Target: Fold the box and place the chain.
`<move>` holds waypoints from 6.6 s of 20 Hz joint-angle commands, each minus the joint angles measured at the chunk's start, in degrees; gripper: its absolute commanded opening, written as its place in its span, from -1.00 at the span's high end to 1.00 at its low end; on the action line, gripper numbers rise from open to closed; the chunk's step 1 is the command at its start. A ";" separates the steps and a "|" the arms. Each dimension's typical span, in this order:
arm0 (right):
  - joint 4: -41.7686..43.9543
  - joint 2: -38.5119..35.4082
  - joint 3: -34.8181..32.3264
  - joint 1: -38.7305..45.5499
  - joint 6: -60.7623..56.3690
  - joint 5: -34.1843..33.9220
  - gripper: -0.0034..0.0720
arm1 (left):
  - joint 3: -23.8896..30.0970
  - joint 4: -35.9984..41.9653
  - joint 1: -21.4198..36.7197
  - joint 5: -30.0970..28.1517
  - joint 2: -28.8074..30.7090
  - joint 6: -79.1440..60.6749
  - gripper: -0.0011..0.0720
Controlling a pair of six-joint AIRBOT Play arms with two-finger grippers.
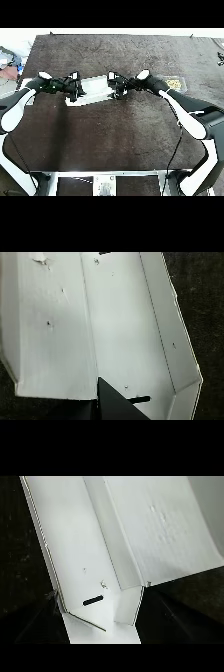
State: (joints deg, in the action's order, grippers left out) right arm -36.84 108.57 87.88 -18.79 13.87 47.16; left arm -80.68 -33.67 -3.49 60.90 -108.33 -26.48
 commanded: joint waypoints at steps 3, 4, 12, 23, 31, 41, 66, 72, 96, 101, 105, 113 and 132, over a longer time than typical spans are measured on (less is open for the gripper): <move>1.51 4.28 5.55 0.63 -0.42 9.09 -0.89 | -0.02 -0.02 0.00 0.22 0.00 -0.13 0.93; 1.51 5.18 6.40 0.63 -0.46 10.58 -0.89 | -0.02 -0.02 0.00 0.22 -0.02 -0.13 0.93; 0.63 6.73 7.28 -0.13 -3.61 15.50 -0.89 | -0.02 -0.02 0.00 0.15 -0.02 -0.15 0.93; 1.66 9.11 7.30 -0.24 -3.37 14.34 -0.84 | -0.02 0.00 0.00 0.15 -0.02 -0.13 0.93; 1.75 9.81 7.28 -0.24 -3.65 12.87 -0.83 | -0.02 0.00 0.00 0.15 0.00 -0.13 0.93; 4.22 10.36 7.28 -0.28 -3.61 12.44 -0.83 | -0.02 0.00 0.00 0.11 0.00 -0.13 0.93; 6.80 11.54 7.28 0.28 -2.97 13.73 -0.97 | -0.02 -0.02 0.00 0.07 0.00 -0.13 0.93; 6.62 11.54 7.28 0.39 -2.91 13.05 -0.81 | -0.02 -0.04 0.00 0.07 -0.02 -0.13 0.93; 4.94 11.54 7.28 0.39 -1.64 10.49 -0.34 | -0.02 -0.04 0.00 -0.02 0.00 -0.13 0.93; 4.94 11.54 7.28 0.39 -1.64 10.47 -0.34 | -0.02 0.00 0.00 -0.72 -0.02 -0.11 0.94; 4.94 11.54 7.28 0.39 -1.64 10.47 -0.34 | -0.02 0.07 0.00 -0.85 0.00 -0.07 0.93; 4.94 11.54 7.28 0.39 -1.64 10.49 -0.34 | -1.49 1.22 0.39 2.56 0.11 0.55 0.06; 4.94 11.54 7.28 0.39 -1.64 10.47 -0.34 | -14.49 2.80 10.91 28.72 1.42 2.60 0.95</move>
State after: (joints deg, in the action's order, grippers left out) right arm -31.92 120.07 95.13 -18.41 12.25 57.56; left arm -93.73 -31.29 7.05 84.38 -107.74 -25.78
